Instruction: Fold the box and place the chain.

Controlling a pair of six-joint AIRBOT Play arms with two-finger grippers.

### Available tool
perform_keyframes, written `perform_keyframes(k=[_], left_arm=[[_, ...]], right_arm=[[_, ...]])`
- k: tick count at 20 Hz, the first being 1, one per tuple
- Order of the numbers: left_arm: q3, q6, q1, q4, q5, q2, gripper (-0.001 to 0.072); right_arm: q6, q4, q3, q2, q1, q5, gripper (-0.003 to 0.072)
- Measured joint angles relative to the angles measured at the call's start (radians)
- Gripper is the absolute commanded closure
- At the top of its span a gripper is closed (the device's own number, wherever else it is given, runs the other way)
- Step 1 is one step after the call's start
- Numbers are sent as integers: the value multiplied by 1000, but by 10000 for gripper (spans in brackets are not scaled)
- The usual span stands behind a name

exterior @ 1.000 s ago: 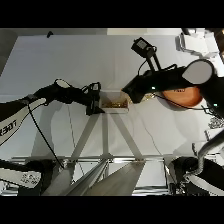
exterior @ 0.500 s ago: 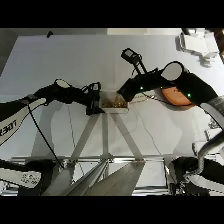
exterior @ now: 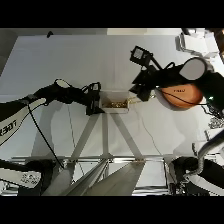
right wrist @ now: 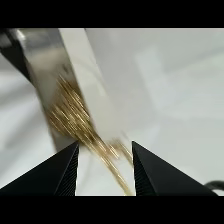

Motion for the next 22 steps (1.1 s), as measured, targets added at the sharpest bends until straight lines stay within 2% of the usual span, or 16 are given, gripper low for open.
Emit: perform_keyframes(k=[4, 7, 9, 11, 12, 13, 17, 22], left_arm=[[0, 0, 0, 0, 0, 0, 523], [0, 0, 0, 0, 0, 0, 523], [0, 0, 0, 0, 0, 0, 523], [0, 0, 0, 0, 0, 0, 523], [0, 0, 0, 0, 0, 0, 523], [0, 0, 0, 0, 0, 0, 523], [0, 0, 0, 0, 0, 0, 523], [0, 0, 0, 0, 0, 0, 523]], right_arm=[[-193, -39, 0, -31, -101, 33, 322], [-335, -41, 0, -110, -143, 36, 235], [-386, -38, 0, -181, -155, 31, 139], [-429, -33, 0, -254, -161, 27, 111], [-458, -32, 0, -286, -163, 24, 46], [-496, -31, 0, -317, -165, 24, 26], [-630, -27, 0, -396, -162, 1, 26], [-691, -24, 0, -452, -150, -57, 35]])
